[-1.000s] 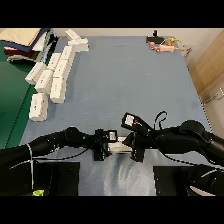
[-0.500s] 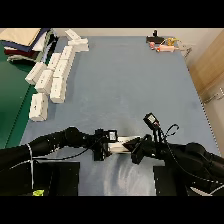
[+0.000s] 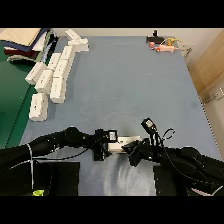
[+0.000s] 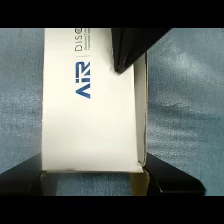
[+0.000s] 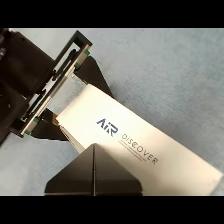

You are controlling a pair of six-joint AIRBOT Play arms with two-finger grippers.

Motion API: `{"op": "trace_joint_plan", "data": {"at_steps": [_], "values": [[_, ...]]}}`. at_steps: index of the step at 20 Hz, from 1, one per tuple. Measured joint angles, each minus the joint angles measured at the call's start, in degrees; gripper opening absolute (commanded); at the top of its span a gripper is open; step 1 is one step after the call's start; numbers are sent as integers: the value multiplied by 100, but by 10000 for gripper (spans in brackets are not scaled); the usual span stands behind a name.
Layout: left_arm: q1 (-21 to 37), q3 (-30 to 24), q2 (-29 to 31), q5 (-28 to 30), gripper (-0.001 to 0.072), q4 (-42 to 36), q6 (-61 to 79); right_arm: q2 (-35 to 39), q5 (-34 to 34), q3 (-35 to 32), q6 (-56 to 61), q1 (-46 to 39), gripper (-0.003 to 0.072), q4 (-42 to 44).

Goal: Fold the box.

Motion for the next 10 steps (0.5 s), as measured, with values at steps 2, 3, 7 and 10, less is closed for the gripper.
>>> {"op": "trace_joint_plan", "data": {"at_steps": [2, 3, 7, 10], "values": [[0, 0, 0, 0, 521, 0, 0, -120, 37, -7, 0, 7, 1, -13], [0, 0, 0, 0, 521, 0, 0, -179, 39, -9, 0, 11, 1, -13], [0, 0, 0, 0, 521, 0, 0, -396, 66, -9, 2, 20, 1, -20], [0, 0, 0, 0, 521, 0, 0, -511, 31, -4, 4, 22, 1, -26]]}}
